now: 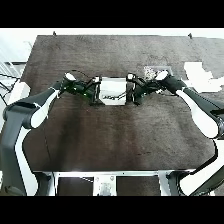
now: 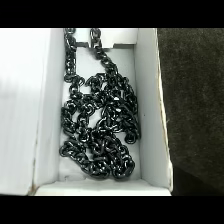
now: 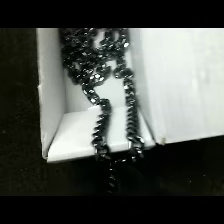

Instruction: Fold the box and place the chain.

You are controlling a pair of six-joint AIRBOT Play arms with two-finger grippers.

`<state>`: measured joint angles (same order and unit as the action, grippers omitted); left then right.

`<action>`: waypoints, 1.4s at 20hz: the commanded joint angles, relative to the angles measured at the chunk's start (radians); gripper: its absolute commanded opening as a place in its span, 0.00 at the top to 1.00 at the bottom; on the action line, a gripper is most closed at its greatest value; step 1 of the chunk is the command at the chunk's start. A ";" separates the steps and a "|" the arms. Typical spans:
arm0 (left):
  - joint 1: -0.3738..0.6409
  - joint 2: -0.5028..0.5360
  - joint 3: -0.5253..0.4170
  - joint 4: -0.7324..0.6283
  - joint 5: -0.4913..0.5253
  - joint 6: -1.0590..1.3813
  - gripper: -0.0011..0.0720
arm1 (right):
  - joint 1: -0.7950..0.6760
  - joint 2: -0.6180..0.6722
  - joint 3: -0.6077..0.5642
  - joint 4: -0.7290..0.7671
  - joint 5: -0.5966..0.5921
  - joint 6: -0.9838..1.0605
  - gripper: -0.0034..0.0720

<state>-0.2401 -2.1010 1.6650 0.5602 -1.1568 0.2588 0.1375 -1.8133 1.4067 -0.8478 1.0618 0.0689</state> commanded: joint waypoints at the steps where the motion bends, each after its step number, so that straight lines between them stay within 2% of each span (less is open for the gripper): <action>1: 0.000 0.000 0.000 0.000 -0.003 0.000 0.13 | -0.024 0.007 0.003 -0.009 -0.001 0.066 0.94; 9: 0.000 0.000 0.000 0.000 -0.003 0.000 0.13 | -0.051 0.138 0.003 -0.008 0.033 0.090 0.94; 18: 0.000 0.000 0.000 0.001 -0.003 0.000 0.13 | 0.008 0.390 0.052 0.054 0.055 0.277 0.94; 23: 0.000 0.000 0.000 0.001 -0.004 0.000 0.13 | 0.103 0.414 0.109 0.051 0.040 0.392 0.94; 28: 0.000 0.000 0.000 0.000 -0.004 0.000 0.13 | 0.204 0.410 0.106 0.032 -0.084 0.502 0.94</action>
